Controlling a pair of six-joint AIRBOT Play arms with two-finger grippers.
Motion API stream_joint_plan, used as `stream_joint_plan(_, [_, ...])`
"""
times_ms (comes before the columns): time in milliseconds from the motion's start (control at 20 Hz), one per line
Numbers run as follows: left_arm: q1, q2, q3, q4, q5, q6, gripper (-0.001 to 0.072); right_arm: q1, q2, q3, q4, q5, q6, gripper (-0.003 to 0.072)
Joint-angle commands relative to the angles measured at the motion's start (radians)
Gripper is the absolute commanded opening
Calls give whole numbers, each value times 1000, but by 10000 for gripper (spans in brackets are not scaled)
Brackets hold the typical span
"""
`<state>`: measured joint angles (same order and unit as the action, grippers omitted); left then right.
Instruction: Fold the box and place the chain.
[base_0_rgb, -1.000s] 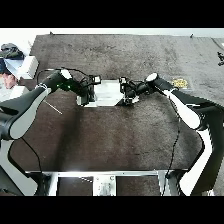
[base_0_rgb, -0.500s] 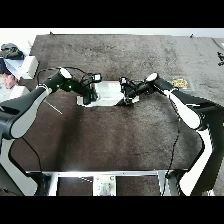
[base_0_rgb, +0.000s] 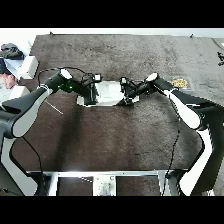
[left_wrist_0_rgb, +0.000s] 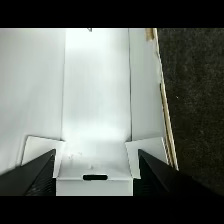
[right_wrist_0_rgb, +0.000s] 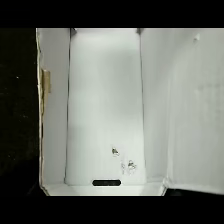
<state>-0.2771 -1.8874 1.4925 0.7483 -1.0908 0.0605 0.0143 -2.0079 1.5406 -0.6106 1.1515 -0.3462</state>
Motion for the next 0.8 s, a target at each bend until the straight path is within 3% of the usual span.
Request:
stream_joint_plan(0, [1, -1, 0, -7, -2, 0, 484, 1, 0, 1, 1, 1, 0, 331])
stream_joint_plan(100, [3, -1, 1, 34, -2, -3, 199, 1, 0, 1, 1, 1, 0, 331])
stream_joint_plan(150, [6, 0, 1, 62, -4, -11, 118, 1, 0, 1, 1, 1, 0, 331])
stream_joint_plan(250, [27, 0, 3, 70, -39, -20, 111, 1, 0, 1, 1, 1, 0, 331])
stream_joint_plan(300, [42, 2, 3, 62, -55, -30, 16, 1, 0, 1, 1, 1, 0, 331])
stream_joint_plan(600, [68, 79, 5, 66, -39, -150, 10, 1, 0, 1, 1, 1, 0, 332])
stream_joint_plan(750, [79, 151, 2, 165, -35, -345, 9, 1, 0, 1, 1, 1, 0, 331])
